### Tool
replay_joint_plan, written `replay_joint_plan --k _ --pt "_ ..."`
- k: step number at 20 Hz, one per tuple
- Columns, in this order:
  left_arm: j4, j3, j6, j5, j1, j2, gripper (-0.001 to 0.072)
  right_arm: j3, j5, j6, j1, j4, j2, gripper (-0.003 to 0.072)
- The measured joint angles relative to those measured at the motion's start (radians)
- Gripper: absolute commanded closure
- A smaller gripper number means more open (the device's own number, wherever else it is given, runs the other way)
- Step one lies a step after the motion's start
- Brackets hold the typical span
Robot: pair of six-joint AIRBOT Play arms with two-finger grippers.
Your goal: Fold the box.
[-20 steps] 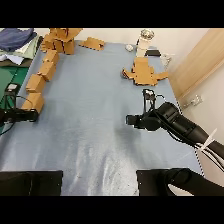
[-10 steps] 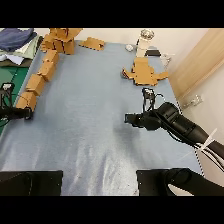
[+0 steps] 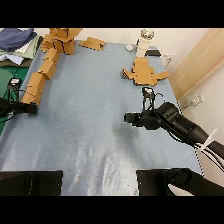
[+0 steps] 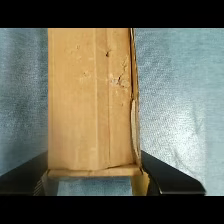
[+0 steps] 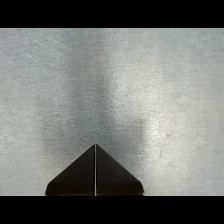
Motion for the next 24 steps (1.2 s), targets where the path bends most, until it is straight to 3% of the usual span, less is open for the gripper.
replay_joint_plan --k 1,2,3,10,16,17,18,19,22,24 --pt "0.000 0.001 0.000 0.000 -0.001 -0.002 0.0345 0.000 0.000 0.000 0.000 0.000 0.000 0.0681" --pt "0.000 0.002 0.000 -0.002 -0.002 -0.003 0.0201 0.000 0.000 0.000 0.000 0.000 0.000 0.0681" --pt "0.000 0.003 0.000 -0.005 -0.002 -0.004 -0.0004 0.000 0.000 0.000 0.000 0.001 0.000 0.0681" --pt "0.010 0.004 0.001 -0.061 0.022 0.008 -0.0004 0.000 0.001 0.000 0.000 0.023 0.000 0.0681" --pt "0.040 0.004 -0.010 -0.274 0.113 0.129 0.0003 0.000 0.000 -0.021 0.000 0.042 0.000 0.0681" --pt "0.046 0.004 -0.018 -0.328 0.124 0.161 0.0187 0.000 0.000 -0.027 0.000 0.043 0.000 0.0681" --pt "0.047 0.004 -0.026 -0.383 0.129 0.190 0.0497 0.000 0.000 -0.035 0.000 0.049 0.000 0.0681" --pt "0.043 0.004 -0.037 -0.445 0.129 0.221 0.0696 0.002 0.000 -0.044 0.000 0.049 -0.002 0.0681" --pt "-0.004 0.005 -0.079 -0.609 0.077 0.300 0.0697 0.029 -0.007 -0.084 0.000 0.051 -0.022 0.0681" --pt "-0.041 0.017 -0.146 -0.686 -0.018 0.332 0.0698 0.069 -0.022 -0.125 0.000 0.051 -0.060 0.0681"
